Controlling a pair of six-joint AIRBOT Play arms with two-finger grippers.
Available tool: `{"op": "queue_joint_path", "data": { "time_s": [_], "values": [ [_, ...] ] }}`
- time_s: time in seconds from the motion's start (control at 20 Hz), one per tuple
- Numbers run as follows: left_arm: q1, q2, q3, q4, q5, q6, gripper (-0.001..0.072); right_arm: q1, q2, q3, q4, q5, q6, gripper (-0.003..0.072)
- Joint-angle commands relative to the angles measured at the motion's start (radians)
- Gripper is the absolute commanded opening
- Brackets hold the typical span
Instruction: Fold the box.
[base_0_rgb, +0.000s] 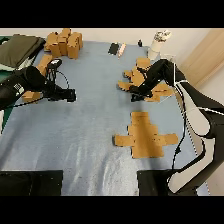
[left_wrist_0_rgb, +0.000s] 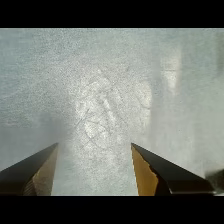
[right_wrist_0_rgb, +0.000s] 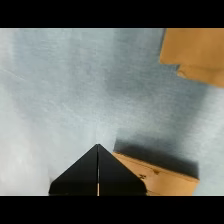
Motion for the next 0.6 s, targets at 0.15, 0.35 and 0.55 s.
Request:
{"op": "queue_joint_path", "data": {
  "time_s": [0.15, 0.35, 0.55],
  "values": [
    [0.001, -0.001, 0.001, -0.023, 0.074, 0.001, 0.0703, -0.024, 0.039, 0.015, -0.134, -0.054, 0.018, 0.0005],
    [0.001, -0.002, 0.001, -0.026, 0.064, 0.001, 0.0702, -0.126, 0.221, -0.105, -0.538, -0.13, 0.086, 0.0006],
    [0.001, -0.002, 0.001, -0.064, 0.058, 0.0, 0.0703, -0.311, 0.407, -0.364, -0.551, -0.13, 0.056, 0.0501]
  ]
}}
